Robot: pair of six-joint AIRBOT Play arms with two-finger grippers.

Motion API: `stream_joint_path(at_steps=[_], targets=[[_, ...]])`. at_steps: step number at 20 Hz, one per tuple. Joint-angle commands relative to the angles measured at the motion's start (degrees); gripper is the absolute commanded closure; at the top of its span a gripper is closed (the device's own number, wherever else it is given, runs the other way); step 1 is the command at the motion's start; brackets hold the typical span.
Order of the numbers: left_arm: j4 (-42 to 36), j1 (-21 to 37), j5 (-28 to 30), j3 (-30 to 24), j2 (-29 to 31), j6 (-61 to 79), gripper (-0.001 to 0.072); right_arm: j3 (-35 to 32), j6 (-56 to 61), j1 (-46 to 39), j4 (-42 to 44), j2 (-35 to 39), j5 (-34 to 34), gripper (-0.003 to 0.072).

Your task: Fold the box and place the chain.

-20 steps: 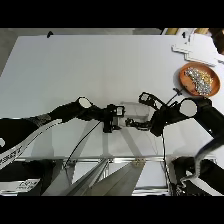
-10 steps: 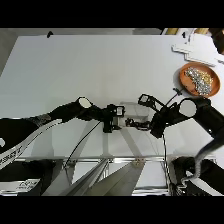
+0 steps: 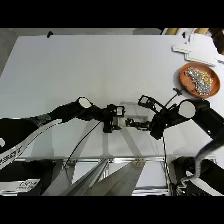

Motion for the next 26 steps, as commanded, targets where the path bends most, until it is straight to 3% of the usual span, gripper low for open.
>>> stream_joint_path(at_steps=[1, 4, 9, 12, 15, 19, 21, 24, 25, 26], targets=[[0.0, 0.0, 0.0, 0.0, 0.0, 0.1, 0.0459, -0.4, -0.1, 0.0, 0.1, 0.0, -1.3, 0.0609], [0.0, 0.0, 0.0, 0.0, 0.0, 0.1, 0.0459, -0.4, 0.2, 0.0, -0.5, 0.1, -1.2, 0.0665], [0.0, 0.0, 0.0, 0.0, 0.0, 0.1, 0.0459, -0.4, 3.7, 0.0, -7.1, 5.0, 2.4, 0.0665], [0.0, 0.0, 0.0, 0.0, 0.0, 0.1, 0.0459, 0.4, 6.7, 0.0, -6.6, 8.5, 4.6, 0.0665], [0.0, 0.0, 0.0, 0.0, 0.0, 0.1, 0.0459, 2.3, 7.7, 0.0, 0.9, 8.8, 4.3, 0.0665], [0.0, 0.0, 0.0, 0.0, 0.0, 0.1, 0.0459, 2.4, 6.8, 0.0, 15.8, 8.5, -7.3, 0.0666], [0.0, 0.0, 0.0, 0.0, 0.0, 0.1, 0.0459, 2.4, 6.8, 0.0, 18.1, 7.2, -11.8, 0.0665], [0.0, 0.0, 0.0, 0.0, 0.0, 0.1, 0.0459, 2.4, 6.4, 0.0, 18.2, 3.3, -11.4, 0.0664], [0.0, 0.0, 0.0, 0.0, 0.0, 0.1, 0.0459, 2.4, 4.9, 0.0, 17.6, 2.1, -10.1, 0.0642], [0.0, 0.0, 0.0, 0.0, 0.0, 0.1, 0.0459, 2.4, 3.7, 0.0, 16.6, 1.2, -9.1, 0.0554]])
